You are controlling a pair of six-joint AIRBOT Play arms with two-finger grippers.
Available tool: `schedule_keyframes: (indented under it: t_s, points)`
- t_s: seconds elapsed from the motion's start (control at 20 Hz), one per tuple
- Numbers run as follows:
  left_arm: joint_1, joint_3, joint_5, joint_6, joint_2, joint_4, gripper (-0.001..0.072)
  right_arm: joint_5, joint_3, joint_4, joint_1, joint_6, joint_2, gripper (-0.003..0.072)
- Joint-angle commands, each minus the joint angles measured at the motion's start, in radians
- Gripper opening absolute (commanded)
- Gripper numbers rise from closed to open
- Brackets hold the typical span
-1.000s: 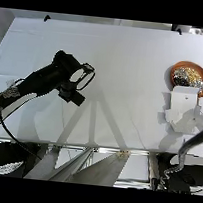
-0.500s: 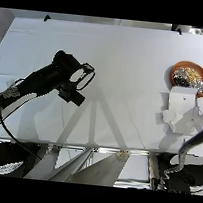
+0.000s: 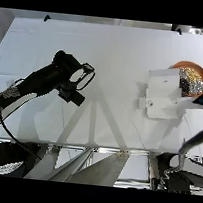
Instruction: Fold the box and place the chain.
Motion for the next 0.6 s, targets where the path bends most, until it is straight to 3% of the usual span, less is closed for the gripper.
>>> schedule_keyframes:
  t_s: [0.0,0.35,0.55]
  points:
    - [-0.001,0.0,0.0,0.0,0.0,0.0,0.0009,-0.049,-0.159,0.107,0.124,-0.01,0.106,0.0015]
    - [-0.001,0.0,0.022,0.003,0.0,0.001,0.0009,-0.169,-0.432,0.277,0.343,-0.019,0.257,0.0015]
    - [-0.001,0.0,0.056,0.004,0.0,0.005,0.0009,-0.308,-0.542,0.36,0.47,0.001,0.34,0.0015]
